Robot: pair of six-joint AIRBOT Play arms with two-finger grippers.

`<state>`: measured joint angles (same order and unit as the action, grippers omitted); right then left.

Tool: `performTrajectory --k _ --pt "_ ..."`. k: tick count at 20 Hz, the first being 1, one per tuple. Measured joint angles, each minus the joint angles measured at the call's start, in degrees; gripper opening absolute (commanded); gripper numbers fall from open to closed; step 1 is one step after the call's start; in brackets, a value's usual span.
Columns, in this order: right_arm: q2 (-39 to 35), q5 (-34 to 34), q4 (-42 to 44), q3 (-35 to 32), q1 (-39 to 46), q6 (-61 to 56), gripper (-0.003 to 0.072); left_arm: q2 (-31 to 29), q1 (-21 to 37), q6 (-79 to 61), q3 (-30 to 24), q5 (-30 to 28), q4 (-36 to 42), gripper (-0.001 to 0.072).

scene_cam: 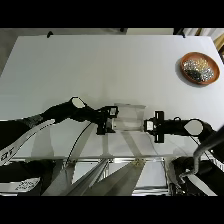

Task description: Fold the box and place the chain.

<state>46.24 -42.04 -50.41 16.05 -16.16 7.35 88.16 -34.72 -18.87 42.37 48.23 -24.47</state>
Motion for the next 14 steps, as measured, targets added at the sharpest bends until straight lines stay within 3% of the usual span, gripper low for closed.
performTrajectory --k 1,14 --pt "0.2 0.2 1.1 0.0 0.0 0.7 0.0172 0.0 0.0 0.0 0.0 0.0 0.0 0.0253" --pt "3.8 1.2 13.2 0.0 0.1 9.2 0.0180 0.0 0.0 0.0 0.0 0.0 0.0 0.0253"
